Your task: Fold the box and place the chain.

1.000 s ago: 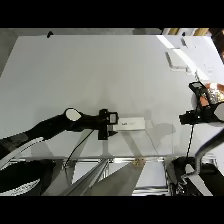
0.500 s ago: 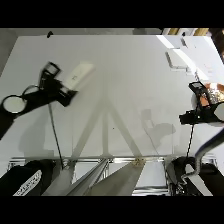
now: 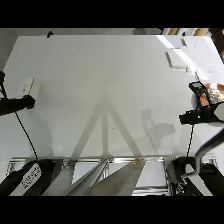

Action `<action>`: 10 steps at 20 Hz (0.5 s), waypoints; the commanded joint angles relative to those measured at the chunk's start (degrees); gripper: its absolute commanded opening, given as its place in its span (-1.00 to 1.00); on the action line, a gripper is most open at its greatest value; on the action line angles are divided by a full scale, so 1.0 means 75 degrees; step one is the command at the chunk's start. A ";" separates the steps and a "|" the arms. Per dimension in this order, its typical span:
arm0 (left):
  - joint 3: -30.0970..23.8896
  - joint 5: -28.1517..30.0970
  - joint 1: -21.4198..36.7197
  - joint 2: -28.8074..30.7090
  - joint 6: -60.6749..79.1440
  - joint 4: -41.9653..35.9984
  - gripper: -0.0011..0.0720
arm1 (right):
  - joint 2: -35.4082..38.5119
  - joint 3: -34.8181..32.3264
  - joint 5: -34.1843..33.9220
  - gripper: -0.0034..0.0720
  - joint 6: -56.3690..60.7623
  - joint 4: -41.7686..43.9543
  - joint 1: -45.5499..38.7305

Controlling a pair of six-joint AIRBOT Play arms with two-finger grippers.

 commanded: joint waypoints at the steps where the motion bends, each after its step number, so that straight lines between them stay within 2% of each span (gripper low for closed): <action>1: 0.0006 -0.0941 0.0440 -0.0353 -0.0679 0.0274 0.96 | -0.0003 -0.0006 0.0000 -0.86 0.0003 0.0000 -0.0003; 5: 0.0006 -0.1335 0.0405 -0.0166 -0.0714 0.0236 0.93 | -0.0003 -0.0006 0.0000 -0.86 0.0003 0.0000 -0.0003; 7: 0.0006 -0.1323 0.0160 0.0321 -0.1142 0.0207 0.93 | -0.0003 -0.0006 0.0000 -0.86 0.0003 0.0000 -0.0003; 10: 0.0006 -0.1306 -0.0641 0.1309 -0.1306 0.0140 0.93 | -0.0003 -0.0006 0.0000 -0.86 0.0003 0.0000 -0.0003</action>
